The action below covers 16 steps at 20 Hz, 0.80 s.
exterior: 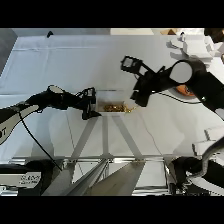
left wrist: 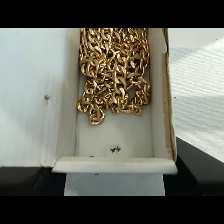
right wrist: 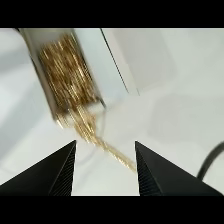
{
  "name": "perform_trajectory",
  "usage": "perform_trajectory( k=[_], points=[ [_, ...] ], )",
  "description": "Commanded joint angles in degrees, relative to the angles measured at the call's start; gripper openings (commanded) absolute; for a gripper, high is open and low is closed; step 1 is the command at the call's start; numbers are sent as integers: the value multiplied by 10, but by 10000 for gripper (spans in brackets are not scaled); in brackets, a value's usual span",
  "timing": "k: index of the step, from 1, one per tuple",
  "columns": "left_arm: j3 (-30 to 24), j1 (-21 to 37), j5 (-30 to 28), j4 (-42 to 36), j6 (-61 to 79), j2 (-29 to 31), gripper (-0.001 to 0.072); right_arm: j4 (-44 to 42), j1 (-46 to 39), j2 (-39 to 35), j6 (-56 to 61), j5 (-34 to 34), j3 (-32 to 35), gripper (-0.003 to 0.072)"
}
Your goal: Fold the box and place the chain.
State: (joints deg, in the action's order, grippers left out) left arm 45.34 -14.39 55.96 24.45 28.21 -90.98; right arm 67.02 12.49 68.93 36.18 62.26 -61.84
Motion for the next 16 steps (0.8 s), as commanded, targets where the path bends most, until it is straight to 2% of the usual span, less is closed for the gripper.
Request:
perform_trajectory(
  k=[1,3,4,5,8,12,16],
  points=[
    [0,0,0,0,0,0,275,-72,-62,-1,-190,-17,82,413],
    [0,0,0,0,0,0,275,-118,-77,21,-325,-19,121,434],
    [0,0,0,0,0,0,275,-133,-79,40,-367,-19,127,509],
    [0,0,0,0,0,0,275,-150,-79,60,-382,-21,127,535],
    [0,0,0,0,0,0,275,-240,-79,111,-433,-35,127,535],
    [0,0,0,0,0,0,275,-259,-79,151,-503,-48,127,534],
    [0,0,0,0,0,0,275,-303,-79,176,-516,-77,127,530]
  ],
)
